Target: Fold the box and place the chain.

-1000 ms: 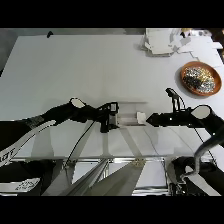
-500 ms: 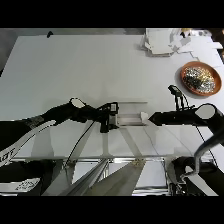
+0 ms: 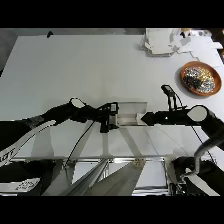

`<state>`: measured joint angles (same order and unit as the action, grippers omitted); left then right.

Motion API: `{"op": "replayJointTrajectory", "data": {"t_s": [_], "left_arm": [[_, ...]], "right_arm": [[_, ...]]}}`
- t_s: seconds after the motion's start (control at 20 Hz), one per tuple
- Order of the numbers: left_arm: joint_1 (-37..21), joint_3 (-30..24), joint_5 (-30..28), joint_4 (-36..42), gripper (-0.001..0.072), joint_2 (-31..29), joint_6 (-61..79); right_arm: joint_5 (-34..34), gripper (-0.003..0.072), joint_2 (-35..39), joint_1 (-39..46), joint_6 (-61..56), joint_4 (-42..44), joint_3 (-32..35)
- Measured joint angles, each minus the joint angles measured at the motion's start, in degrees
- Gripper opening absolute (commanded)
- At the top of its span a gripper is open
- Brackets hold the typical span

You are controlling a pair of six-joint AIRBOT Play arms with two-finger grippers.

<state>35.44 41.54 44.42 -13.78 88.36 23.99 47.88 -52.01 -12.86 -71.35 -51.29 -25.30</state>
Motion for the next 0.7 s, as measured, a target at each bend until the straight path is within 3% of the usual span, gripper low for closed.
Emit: {"op": "replayJointTrajectory", "data": {"t_s": [0.35, 0.7], "left_arm": [[0.0, 0.0, 0.0, 0.02, 0.0152, 0.0, 0.0], [0.0, 0.0, 0.0, 0.0, 0.0152, 0.0, 0.02]], "right_arm": [[-3.85, 0.0472, -2.91, -5.57, -8.07, -6.32, -3.45], [2.95, 0.0472, -9.4, -12.7, -22.8, -19.5, -10.56]]}}
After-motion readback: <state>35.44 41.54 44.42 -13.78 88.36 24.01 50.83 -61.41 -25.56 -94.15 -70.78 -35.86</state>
